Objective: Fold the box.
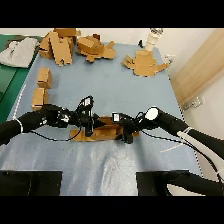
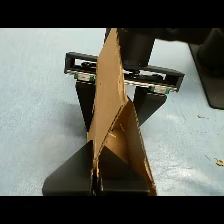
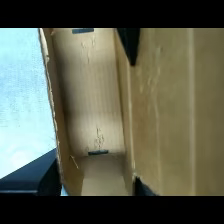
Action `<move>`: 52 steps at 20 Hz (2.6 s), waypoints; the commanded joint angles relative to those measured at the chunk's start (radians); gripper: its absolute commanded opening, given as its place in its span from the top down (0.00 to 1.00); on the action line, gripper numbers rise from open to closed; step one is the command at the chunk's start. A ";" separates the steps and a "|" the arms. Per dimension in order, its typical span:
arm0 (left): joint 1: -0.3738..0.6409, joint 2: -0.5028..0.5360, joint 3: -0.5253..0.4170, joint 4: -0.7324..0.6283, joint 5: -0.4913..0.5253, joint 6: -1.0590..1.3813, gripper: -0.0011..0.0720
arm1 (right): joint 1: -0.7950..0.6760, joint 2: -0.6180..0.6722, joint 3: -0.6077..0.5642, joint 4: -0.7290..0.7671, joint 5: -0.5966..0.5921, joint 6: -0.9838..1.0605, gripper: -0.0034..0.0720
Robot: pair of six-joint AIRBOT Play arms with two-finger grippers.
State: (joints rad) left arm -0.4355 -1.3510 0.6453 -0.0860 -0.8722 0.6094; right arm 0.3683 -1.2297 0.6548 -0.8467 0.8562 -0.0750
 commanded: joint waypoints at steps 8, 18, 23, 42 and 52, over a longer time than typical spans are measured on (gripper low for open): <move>0.000 -0.001 0.000 0.003 0.001 0.000 0.97 | 0.000 0.001 0.000 0.000 -0.004 0.007 0.20; 0.000 -0.001 0.000 0.003 0.000 0.000 0.97 | 0.001 0.001 0.000 0.006 -0.001 0.007 0.27; 0.001 0.000 0.000 -0.029 0.048 -0.090 0.18 | 0.001 0.001 0.000 0.010 -0.001 0.007 0.27; 0.000 0.034 -0.001 0.068 0.087 -0.135 0.18 | 0.001 0.001 0.000 0.017 0.005 0.007 0.16; -0.002 0.034 -0.001 0.067 0.087 -0.135 0.18 | 0.001 0.001 0.000 0.041 0.028 0.003 0.16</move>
State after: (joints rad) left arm -0.4377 -1.3170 0.6441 -0.0193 -0.7856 0.4744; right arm 0.3687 -1.2285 0.6544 -0.8070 0.8764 -0.0704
